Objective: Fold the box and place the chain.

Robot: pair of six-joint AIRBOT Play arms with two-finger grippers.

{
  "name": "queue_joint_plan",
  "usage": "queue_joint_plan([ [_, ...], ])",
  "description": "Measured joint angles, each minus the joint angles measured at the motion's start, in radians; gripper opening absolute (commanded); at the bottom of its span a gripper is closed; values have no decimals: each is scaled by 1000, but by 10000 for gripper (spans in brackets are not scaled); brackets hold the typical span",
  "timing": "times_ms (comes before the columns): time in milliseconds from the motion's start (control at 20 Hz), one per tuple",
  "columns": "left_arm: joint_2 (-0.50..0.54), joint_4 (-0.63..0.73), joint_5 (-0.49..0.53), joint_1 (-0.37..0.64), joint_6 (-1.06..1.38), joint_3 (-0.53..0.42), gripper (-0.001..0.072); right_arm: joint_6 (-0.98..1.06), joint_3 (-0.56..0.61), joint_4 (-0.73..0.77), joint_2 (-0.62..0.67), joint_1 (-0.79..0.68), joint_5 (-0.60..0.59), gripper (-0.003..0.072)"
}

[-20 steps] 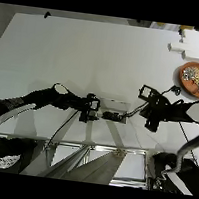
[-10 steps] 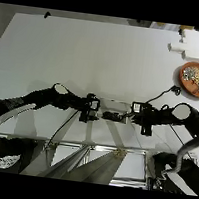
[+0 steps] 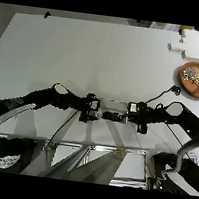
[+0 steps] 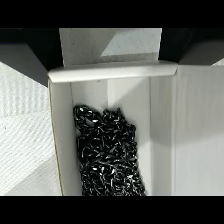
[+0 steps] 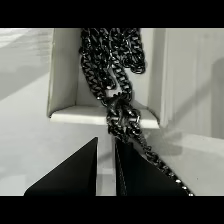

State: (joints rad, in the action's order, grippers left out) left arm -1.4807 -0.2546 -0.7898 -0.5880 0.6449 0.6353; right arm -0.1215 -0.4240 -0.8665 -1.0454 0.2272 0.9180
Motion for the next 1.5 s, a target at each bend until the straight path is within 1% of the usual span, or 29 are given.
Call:
queue_joint_plan([
  [500, 0, 0, 0, 0, 0, 0, 134, -10, 0, 6, -35, 4, -43, 129],
  [1000, 0, 0, 0, 0, 0, 0, 134, -10, 0, -23, 15, 4, -37, 129],
  [1400, 0, 0, 0, 0, 0, 0, 134, -14, 18, 31, 19, 5, -41, 128],
  [1450, 0, 0, 0, 0, 0, 0, 134, -15, 26, 35, 19, 5, -42, 118],
  [1500, 0, 0, 0, 0, 0, 0, 134, -17, 34, 39, 19, 5, -43, 88],
])
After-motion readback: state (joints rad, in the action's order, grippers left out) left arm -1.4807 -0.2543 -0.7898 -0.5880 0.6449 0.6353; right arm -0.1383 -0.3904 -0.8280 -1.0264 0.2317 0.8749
